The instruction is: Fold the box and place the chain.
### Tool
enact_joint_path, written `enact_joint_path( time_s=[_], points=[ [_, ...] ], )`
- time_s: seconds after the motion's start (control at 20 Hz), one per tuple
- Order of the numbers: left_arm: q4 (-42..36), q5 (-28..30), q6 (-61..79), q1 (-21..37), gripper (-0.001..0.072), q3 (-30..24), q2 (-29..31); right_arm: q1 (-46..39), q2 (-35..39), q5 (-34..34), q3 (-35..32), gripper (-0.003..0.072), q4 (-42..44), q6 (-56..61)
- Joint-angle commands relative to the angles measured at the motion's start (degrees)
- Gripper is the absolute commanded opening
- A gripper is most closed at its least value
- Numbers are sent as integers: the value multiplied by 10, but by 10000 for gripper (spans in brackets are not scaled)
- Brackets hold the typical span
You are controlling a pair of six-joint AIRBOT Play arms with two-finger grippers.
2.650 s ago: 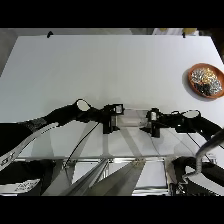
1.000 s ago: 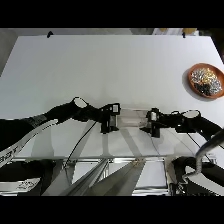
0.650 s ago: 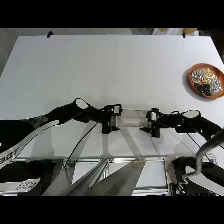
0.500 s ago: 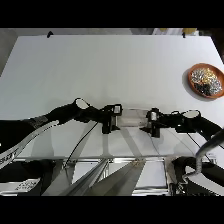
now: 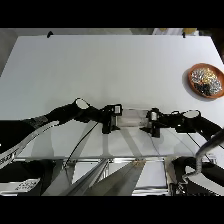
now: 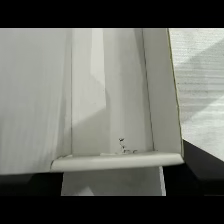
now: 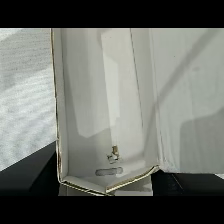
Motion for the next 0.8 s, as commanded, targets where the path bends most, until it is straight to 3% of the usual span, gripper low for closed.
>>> enact_joint_path(
  time_s=[0.0, 0.55, 0.6, 0.65, 0.75],
  points=[
    [0, 1, 0, 0, 314, 0, 0, 0, 0, 5, 0, 356, 3, 0],
    [0, 1, 0, 0, 314, 0, 0, 0, 1, 15, 0, 379, -4, 2],
    [0, 1, 0, 0, 314, 0, 0, 0, 2, 17, 0, 574, -4, 16],
    [0, 1, 0, 0, 314, 0, 0, 0, 6, 16, 0, 697, -4, 22],
    [0, 1, 0, 0, 314, 0, 0, 0, 16, 16, 0, 687, -6, 35]
  ],
)
